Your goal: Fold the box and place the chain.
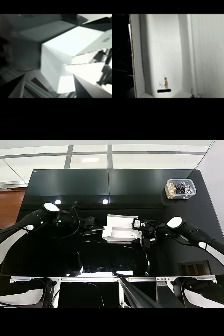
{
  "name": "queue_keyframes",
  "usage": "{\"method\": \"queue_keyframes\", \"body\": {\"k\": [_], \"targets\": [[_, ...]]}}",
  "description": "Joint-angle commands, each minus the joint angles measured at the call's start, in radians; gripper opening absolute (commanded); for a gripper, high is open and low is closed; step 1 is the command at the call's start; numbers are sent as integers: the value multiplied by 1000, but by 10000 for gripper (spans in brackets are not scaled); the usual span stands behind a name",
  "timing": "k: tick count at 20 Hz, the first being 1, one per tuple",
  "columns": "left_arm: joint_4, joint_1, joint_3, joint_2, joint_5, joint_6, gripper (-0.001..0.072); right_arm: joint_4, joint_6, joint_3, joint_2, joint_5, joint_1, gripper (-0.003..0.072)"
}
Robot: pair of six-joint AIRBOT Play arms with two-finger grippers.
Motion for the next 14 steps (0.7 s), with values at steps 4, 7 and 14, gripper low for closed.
{"method": "queue_keyframes", "body": {"k": [4, 7, 14], "targets": [[5, -63, 23, 0, -9, 23, 557, 0, 0, 0, 0, 0, 0, 238], [24, -103, 50, 0, 4, -11, 549, 0, 0, 0, 0, 0, 0, 239], [322, -217, 190, 0, 41, -331, 549, 0, 0, 0, 0, 0, 0, 239]]}}
